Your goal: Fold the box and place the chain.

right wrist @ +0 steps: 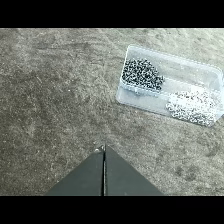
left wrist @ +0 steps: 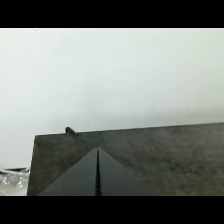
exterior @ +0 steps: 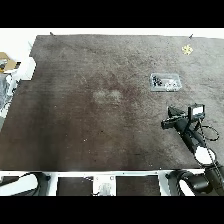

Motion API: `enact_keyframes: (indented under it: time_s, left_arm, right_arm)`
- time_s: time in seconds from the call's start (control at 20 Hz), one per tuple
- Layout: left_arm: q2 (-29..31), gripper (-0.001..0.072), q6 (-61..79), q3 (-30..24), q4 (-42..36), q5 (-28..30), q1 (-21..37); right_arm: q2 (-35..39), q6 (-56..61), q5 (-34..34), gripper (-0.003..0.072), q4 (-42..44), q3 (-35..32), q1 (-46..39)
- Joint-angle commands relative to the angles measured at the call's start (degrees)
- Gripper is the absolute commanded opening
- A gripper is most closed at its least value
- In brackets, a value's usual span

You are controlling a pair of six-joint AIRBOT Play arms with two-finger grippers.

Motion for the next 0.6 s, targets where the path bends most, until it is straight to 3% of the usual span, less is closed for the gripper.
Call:
enact_keyframes:
  time_s: [0.0, 0.15, 0.3, 0.45, 0.55]
  left_arm:
    - [15.5, 0.0004, 16.5, -21.2, -15.4, 7.2, 0.0]
    - [28.5, 0.0003, 31.5, -42.4, -28.0, 12.4, 0.0]
    - [39.8, 0.0004, 41.9, -60.9, -36.9, 14.0, 0.0]
    - [49.8, 0.0003, 43.6, -74.7, -39.5, 20.2, -6.0]
    - [56.6, 0.0003, 43.5, -80.7, -40.0, 25.2, -11.8]
  right_arm:
    - [0.0, 0.0, -0.1, 0.0001, 0.0, 0.0, 0.0]
    - [0.0, 0.0, -0.1, 0.0001, 0.0, 0.0, 0.0]
    - [0.0, 0.0, -0.1, 0.0001, 0.0, 0.0, 0.0]
    - [0.0, 0.0, -0.1, 0.0001, 0.0, 0.0, 0.0]
    - [0.0, 0.0, -0.7, 0.0001, 0.0, 0.0, 0.0]
